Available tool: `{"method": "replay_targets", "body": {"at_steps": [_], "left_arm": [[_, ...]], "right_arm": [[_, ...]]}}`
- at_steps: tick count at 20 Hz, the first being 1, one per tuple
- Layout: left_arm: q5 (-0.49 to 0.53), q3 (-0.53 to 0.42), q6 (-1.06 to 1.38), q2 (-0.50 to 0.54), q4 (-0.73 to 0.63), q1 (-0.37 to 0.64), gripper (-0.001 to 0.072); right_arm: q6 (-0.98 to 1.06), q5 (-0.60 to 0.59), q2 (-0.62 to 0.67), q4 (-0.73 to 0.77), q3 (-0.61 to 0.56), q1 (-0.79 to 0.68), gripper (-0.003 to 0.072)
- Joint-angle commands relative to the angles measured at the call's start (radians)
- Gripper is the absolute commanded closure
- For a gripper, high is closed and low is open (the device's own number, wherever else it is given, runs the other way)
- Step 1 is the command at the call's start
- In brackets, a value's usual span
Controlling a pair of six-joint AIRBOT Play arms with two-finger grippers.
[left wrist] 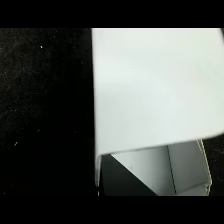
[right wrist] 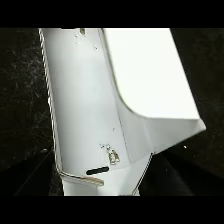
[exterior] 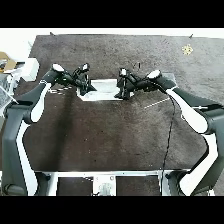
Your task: Fold the box and place the chain.
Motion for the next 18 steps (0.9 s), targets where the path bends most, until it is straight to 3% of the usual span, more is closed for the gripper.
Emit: {"method": "replay_targets", "body": {"at_steps": [1, 4, 11, 18], "left_arm": [[0.0, 0.0, 0.0, 0.0, 0.0, 0.0, 0.07], [0.0, 0.0, 0.0, 0.0, 0.0, 0.0, 0.07], [0.0, 0.0, 0.0, 0.0, 0.0, 0.0, 0.07], [0.0, 0.0, 0.0, 0.0, 0.0, 0.0, 0.07]], "right_arm": [[0.005, 0.13, -0.081, 0.04, 0.092, -0.024, 0.0009], [0.01, 0.207, -0.142, 0.04, 0.165, -0.021, 0.001], [0.019, 0.214, -0.237, 0.036, 0.261, -0.021, 0.0041], [0.01, 0.224, -0.266, 0.024, 0.272, -0.015, 0.006]]}}
